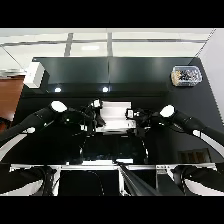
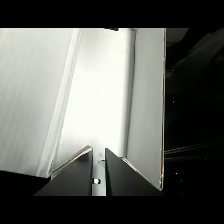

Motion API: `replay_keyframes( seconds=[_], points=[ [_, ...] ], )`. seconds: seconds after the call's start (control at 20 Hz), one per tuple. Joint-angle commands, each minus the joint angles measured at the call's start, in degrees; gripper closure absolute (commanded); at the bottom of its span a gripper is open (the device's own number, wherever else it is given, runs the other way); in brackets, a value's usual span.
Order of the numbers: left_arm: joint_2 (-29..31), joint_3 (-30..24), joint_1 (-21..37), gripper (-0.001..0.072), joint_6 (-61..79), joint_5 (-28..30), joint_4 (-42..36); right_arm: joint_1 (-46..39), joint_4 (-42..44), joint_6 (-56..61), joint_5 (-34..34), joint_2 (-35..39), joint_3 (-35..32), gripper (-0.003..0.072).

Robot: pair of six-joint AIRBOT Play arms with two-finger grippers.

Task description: Fold the box and place the chain.

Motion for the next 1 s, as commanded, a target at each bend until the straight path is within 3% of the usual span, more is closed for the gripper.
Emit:
replay_keyframes(
  seconds=[0.0,0.45,0.5,0.55,0.6,0.65,0.7,0.8,0.85,0.95],
  points=[
    [-0.48,0.04,-0.04,0.0606,0.13,2.23,-1.11,0.07,-0.02,-0.11,0.0,-0.04,-0.04,0.0374],
    [-0.52,0.04,-2.21,0.0631,0.28,4.87,-0.9,0.07,-0.04,-0.11,0.0,-0.04,-0.02,0.0374],
    [-0.52,0.04,-2.21,0.0463,0.28,4.9,-0.94,0.07,-0.02,-0.11,0.0,-0.04,-0.04,0.0374],
    [-0.52,0.07,-2.19,0.0399,0.0,4.81,-0.9,0.07,-0.02,-0.13,0.0,-0.04,-0.02,0.0373],
    [-0.48,0.13,-2.19,0.0544,-0.28,4.7,-0.7,0.07,-0.02,-0.11,0.02,-0.04,-0.02,0.0374],
    [-0.44,0.22,-2.19,0.0567,-0.31,4.72,-0.7,0.07,-0.02,-0.13,0.0,-0.04,-0.02,0.0374],
    [-0.42,0.28,-2.23,0.0501,-0.31,4.72,-0.72,0.07,-0.02,-0.11,0.0,-0.04,-0.02,0.0374],
    [0.13,0.33,-1.99,0.0492,-0.31,4.61,-0.11,0.07,-0.02,-0.11,0.02,-0.04,-0.02,0.0374],
    [1.31,0.35,-1.49,0.0655,-1.36,4.55,1.55,0.07,-0.02,-0.11,0.02,-0.04,-0.02,0.0374],
    [5.11,0.37,0.37,0.0684,-10.25,4.39,5.31,0.07,-0.02,-0.11,0.02,-0.04,-0.02,0.0374]
  ],
)
